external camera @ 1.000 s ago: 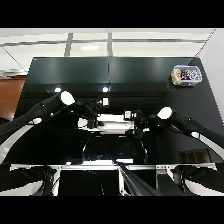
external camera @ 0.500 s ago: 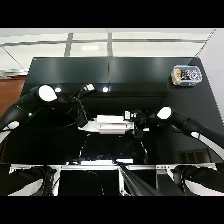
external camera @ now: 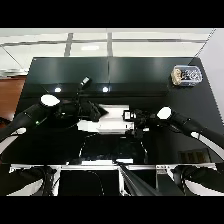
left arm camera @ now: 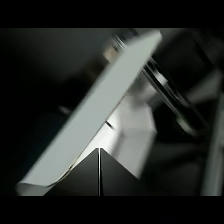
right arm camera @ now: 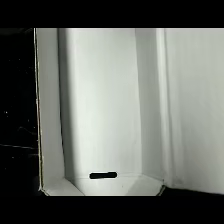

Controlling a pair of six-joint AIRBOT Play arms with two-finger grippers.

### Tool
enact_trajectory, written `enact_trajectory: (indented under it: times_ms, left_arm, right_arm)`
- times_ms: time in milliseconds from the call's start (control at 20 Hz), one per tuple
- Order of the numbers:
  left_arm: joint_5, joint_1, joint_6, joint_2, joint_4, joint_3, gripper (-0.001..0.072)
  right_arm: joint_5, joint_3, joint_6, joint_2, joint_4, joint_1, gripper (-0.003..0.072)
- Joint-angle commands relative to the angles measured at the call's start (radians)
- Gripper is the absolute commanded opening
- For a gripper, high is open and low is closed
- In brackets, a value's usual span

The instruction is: Fold the box and place the chain.

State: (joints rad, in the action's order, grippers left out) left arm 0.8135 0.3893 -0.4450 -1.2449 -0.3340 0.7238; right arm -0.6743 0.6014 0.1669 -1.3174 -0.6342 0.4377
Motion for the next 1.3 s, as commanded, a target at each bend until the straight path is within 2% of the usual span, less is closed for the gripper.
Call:
enact_trajectory:
  times_ms: [0, 150, 350, 500, 650, 800, 950, 1100, 1150, 1200, 1250]
  left_arm:
    - [-0.227, 0.005, 0.053, -0.029, -0.030, -0.009, 0.0029]
    - [-0.058, 0.005, 0.035, -0.103, -0.135, 0.008, 0.0029]
    - [-0.048, 0.005, 0.024, -0.168, -0.137, 0.009, 0.0029]
    - [-0.009, -0.005, 0.025, -0.159, -0.156, 0.033, 0.0028]
    - [0.014, -0.053, 0.015, -0.056, -0.163, 0.108, 0.0028]
    - [0.077, -0.132, 0.015, 0.100, -0.182, 0.105, 0.0028]
    - [0.171, -0.228, 0.039, 0.224, -0.181, 0.041, 0.0030]
    - [0.317, -0.234, 0.283, 0.238, -0.274, -0.081, 0.0033]
    - [0.318, -0.212, 0.379, 0.233, -0.347, -0.119, 0.0111]
    - [0.276, -0.184, 0.480, 0.227, -0.428, -0.146, 0.0350]
    - [0.210, -0.156, 0.510, 0.217, -0.491, -0.160, 0.0625]
  right_arm:
    - [-0.002, 0.000, 0.000, -0.001, 0.000, 0.001, 0.0321]
    - [0.000, 0.000, -0.001, -0.001, 0.000, 0.001, 0.0321]
    - [0.000, 0.000, -0.002, -0.001, 0.000, 0.001, 0.0321]
    - [0.000, 0.000, -0.002, -0.001, 0.000, 0.001, 0.0321]
    - [0.000, 0.000, -0.002, -0.001, 0.001, 0.001, 0.0321]
    - [0.001, 0.000, -0.002, -0.001, 0.001, 0.001, 0.0321]
    - [0.001, 0.000, -0.002, -0.001, 0.001, 0.001, 0.0321]
    - [0.001, 0.000, -0.002, -0.001, 0.001, 0.001, 0.0321]
    - [0.001, 0.000, -0.002, -0.001, 0.001, 0.001, 0.0322]
    - [0.001, 0.000, -0.002, -0.001, 0.001, 0.001, 0.0321]
    - [0.001, 0.000, -0.002, -0.001, 0.001, 0.001, 0.0321]
